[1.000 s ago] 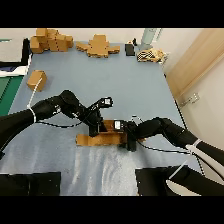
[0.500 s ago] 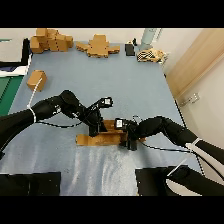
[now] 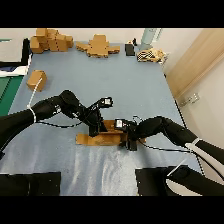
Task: Fold the box.
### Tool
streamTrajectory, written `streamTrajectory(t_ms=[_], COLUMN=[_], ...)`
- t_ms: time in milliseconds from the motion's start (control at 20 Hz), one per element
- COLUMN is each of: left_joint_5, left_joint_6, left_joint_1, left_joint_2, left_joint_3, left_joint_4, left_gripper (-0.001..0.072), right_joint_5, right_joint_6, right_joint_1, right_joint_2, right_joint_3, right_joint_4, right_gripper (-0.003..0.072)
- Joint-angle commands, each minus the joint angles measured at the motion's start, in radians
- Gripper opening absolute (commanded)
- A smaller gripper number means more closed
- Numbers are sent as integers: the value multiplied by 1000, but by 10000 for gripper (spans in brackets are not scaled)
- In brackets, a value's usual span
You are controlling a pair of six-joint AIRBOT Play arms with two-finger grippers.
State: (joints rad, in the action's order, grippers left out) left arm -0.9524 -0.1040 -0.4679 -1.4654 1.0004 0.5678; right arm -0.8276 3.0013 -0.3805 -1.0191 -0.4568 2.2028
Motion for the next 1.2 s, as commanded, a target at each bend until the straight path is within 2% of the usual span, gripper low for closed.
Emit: streamTrajectory(t_ms=[0,400,450,500,550,950,1000,1050,1150], left_joint_5=[0,0,0,0,0,0,0,0,0], left_joint_6=[0,0,0,0,0,0,0,0,0], left_joint_1=[0,0,0,0,0,0,0,0,0], left_joint_2=[0,0,0,0,0,0,0,0,0], left_joint_3=[0,0,0,0,0,0,0,0,0], left_joint_4=[0,0,0,0,0,0,0,0,0], left_gripper=[14,13,13,13,13,14,13,13,13], right_joint_5=[0,0,0,-1,0,-1,-1,-1,0], right_joint_6=[0,0,0,-1,0,-1,-1,-1,-1], right_joint_1=[1,1,1,1,1,0,-1,-1,-1], right_joint_2=[-10,-10,-10,-10,-10,-10,-10,-10,-10], right_joint_3=[1,1,1,1,1,1,1,1,1], right_joint_4=[-3,-8,-12,-16,-18,-15,-15,-14,-15], right_gripper=[574,574,547,485,483,493,555,582,582])
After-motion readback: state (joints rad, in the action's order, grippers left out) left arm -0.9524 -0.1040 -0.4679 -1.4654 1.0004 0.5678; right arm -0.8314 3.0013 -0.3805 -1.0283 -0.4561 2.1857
